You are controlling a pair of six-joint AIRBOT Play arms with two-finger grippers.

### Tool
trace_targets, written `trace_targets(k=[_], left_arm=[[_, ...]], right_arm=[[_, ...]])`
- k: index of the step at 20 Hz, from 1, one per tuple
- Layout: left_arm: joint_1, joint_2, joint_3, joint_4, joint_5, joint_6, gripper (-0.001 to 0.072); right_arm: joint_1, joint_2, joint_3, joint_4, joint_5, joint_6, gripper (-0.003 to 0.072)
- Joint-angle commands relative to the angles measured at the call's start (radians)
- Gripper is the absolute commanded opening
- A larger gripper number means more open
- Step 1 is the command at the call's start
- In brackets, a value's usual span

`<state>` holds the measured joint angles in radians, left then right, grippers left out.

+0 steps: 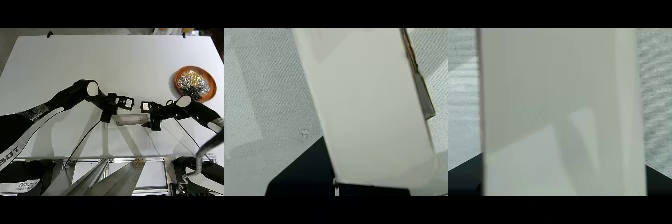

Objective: Fold the box and place the chain.

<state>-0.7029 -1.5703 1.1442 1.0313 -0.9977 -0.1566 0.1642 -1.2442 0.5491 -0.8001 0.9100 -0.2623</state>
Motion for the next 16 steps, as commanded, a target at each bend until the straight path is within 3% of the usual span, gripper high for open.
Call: trace_targets(k=[1,2,4,7,8,11,13,14,15,16], left_arm=[[0.001,0.0,0.0,0.002,0.008,0.0,0.002],[0.001,0.002,0.0,0.002,0.013,0.0,0.0037],[0.002,0.005,0.0,0.01,0.013,-0.002,0.0164],[0.01,0.023,0.0,0.043,-0.014,-0.009,0.0182],[0.014,0.036,0.0,0.061,-0.03,-0.02,0.0227],[0.031,0.097,0.0,0.141,-0.086,-0.119,0.0233],[0.038,0.151,0.0,0.181,-0.138,-0.194,0.0223],[0.037,0.18,0.0,0.185,-0.169,-0.243,0.0155],[0.034,0.206,0.0,0.172,-0.205,-0.278,-0.0001],[0.029,0.223,0.0,0.134,-0.243,-0.288,0.0004]], right_arm=[[0.0,-0.001,-0.001,-0.008,-0.001,0.004,0.0433],[0.0,-0.001,-0.001,-0.008,0.0,0.009,0.0433],[0.0,0.0,-0.001,-0.009,-0.001,0.022,0.0434],[0.0,0.0,0.0,-0.015,-0.001,0.029,0.0435],[0.0,0.0,0.0,-0.014,-0.001,0.029,0.0435],[0.0,0.0,0.0,-0.015,-0.001,0.029,0.0435],[0.0,0.0,0.0,-0.014,-0.001,0.029,0.0435],[0.0,0.0,0.0,-0.015,-0.002,0.029,0.0435],[0.0,0.0,0.0,-0.014,-0.002,0.029,0.0435],[0.0,0.0,0.0,-0.015,-0.002,0.029,0.0435]])
